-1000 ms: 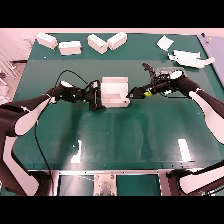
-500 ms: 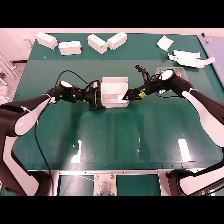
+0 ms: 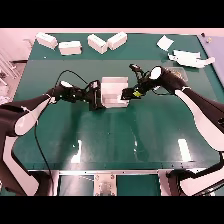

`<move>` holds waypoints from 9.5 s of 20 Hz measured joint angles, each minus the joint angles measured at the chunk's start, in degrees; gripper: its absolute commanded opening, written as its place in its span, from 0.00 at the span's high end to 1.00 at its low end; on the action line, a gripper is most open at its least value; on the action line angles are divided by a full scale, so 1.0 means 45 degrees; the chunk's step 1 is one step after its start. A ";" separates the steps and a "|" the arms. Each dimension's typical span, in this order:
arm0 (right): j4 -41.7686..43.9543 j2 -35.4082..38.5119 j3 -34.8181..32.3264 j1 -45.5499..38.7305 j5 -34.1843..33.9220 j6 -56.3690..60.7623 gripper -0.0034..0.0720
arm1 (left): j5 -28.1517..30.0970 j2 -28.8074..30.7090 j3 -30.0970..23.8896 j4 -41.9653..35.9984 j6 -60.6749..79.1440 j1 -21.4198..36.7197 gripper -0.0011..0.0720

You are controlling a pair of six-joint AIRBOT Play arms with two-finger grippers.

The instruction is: Fold the box and place the chain.

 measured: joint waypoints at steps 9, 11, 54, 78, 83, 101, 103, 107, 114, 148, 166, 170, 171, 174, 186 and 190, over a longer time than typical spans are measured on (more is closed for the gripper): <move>-0.1948 -0.0913 0.0801 0.0816 -0.0117 0.2803 0.43 | 0.0049 0.0000 0.0005 -0.0005 -0.0005 0.0000 0.19; -0.2278 -0.1059 0.1010 0.0918 -0.0029 0.3235 0.43 | 0.0049 0.0000 0.0005 -0.0005 -0.0005 0.0000 0.19; -0.6742 0.0879 0.2055 0.0432 0.0942 0.4527 0.29 | 0.0024 0.0005 0.0005 0.0005 0.0005 -0.0010 0.19; -0.7446 -0.1141 0.2011 -0.4600 -0.4031 0.4585 0.29 | 0.0024 0.0000 0.0005 0.0005 0.0000 -0.0005 0.19; -0.6727 -0.1535 0.2011 -0.4692 -0.4507 0.4517 0.30 | 0.0024 0.0000 0.0005 0.0010 0.0000 -0.0005 0.19; -0.8131 0.3852 0.2958 -0.2827 -0.3011 0.2788 0.95 | 0.0024 0.0000 0.0005 0.0010 0.0000 -0.0005 0.19; -0.8461 0.5338 0.2977 -0.1914 -0.2958 0.2608 0.95 | 0.0024 0.0005 0.0005 0.0010 0.0005 -0.0005 0.19; -0.8811 0.7266 0.2987 0.0209 -0.2973 0.2123 0.95 | 0.0024 0.0000 0.0005 0.0010 0.0000 -0.0005 0.19; -0.8704 0.7766 0.2497 0.3075 -0.2739 0.1715 0.95 | 0.0024 0.0000 0.0005 0.0005 0.0000 -0.0005 0.19; -0.5892 0.5090 -0.5421 -0.2608 -0.6567 0.5678 0.15 | 0.0024 0.0000 0.0005 0.0005 0.0000 -0.0005 0.19; -0.1146 0.0296 -0.4983 -0.3585 -1.2449 0.6849 0.32 | 0.0024 0.0000 0.0005 0.0005 0.0000 -0.0005 0.19; -0.0617 -0.0393 -0.4328 -0.3298 -1.2444 0.6912 0.39 | 0.0024 0.0000 0.0005 0.0010 0.0000 -0.0005 0.19; -0.0525 -0.0539 -0.4158 -0.3245 -1.2424 0.6926 0.50 | 0.0024 0.0000 0.0005 0.0010 0.0005 -0.0005 0.19; -0.0325 -0.0860 -0.3842 -0.3172 -1.2327 0.6960 0.95 | 0.0024 0.0000 0.0005 0.0010 0.0000 -0.0005 0.19; -0.0656 0.1035 -0.3614 -0.2657 -1.2594 0.5955 0.94 | 0.0019 0.0005 0.0005 0.0005 0.0005 -0.0005 0.19; -0.0811 0.3789 -0.3143 -0.1676 -1.2730 0.4216 0.94 | 0.0024 0.0000 0.0005 0.0005 0.0000 -0.0010 0.19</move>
